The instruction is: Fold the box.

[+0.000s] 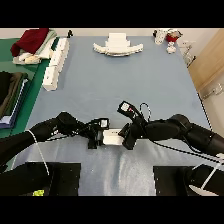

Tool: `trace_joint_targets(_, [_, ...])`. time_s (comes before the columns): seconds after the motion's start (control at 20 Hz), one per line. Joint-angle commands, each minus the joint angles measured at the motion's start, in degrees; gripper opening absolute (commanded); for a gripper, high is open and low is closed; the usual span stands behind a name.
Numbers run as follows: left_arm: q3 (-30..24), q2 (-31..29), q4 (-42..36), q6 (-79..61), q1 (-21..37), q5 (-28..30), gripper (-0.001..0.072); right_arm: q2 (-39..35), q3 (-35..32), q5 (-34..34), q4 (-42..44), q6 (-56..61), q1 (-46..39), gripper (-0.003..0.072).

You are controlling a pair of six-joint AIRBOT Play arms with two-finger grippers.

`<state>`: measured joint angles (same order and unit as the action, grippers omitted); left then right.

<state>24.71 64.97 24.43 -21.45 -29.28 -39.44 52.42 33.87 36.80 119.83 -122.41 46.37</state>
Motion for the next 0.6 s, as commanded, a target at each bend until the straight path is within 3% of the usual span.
trace_joint_targets(0.0, [0.1, 0.0, 0.0, 0.0, 0.0, 0.0, 0.0415, -1.6, -0.9, -3.8, -6.3, 0.0, 4.1, 0.0011])
trace_joint_targets(0.05, [0.1, 0.0, 0.0, 0.0, 0.0, 0.0, 0.0415, -1.6, -0.9, -3.8, -8.1, -0.2, 4.4, 0.0082])
trace_joint_targets(0.1, [0.0, 0.0, 0.0, 0.0, 0.0, 0.0, 0.0415, -1.6, -0.9, -3.8, -9.6, -0.7, 4.7, 0.0235])
trace_joint_targets(0.15, [0.0, 0.0, 0.0, 0.0, 0.0, 0.0, 0.0415, -1.6, -0.9, -3.7, -11.1, -1.3, 4.9, 0.033])
trace_joint_targets(0.25, [0.0, 0.0, 0.0, 0.0, 0.0, 0.0, 0.0415, -1.7, -0.8, -2.4, -12.3, -3.4, 5.5, 0.0461])
trace_joint_targets(0.4, [0.0, 0.0, 0.0, 0.0, 0.0, 0.0, 0.0415, -1.7, -0.8, 0.2, -13.1, -8.2, 6.5, 0.0521])
trace_joint_targets(0.45, [0.0, 0.0, 0.0, 0.0, 0.0, 0.0, 0.0415, -1.7, -0.8, 0.0, -14.8, -8.7, 6.9, 0.0612])
trace_joint_targets(0.55, [0.0, 0.0, 0.0, 0.0, 0.0, 0.0, 0.0415, -1.7, -0.8, -0.4, -18.1, -8.7, 7.0, 0.0627])
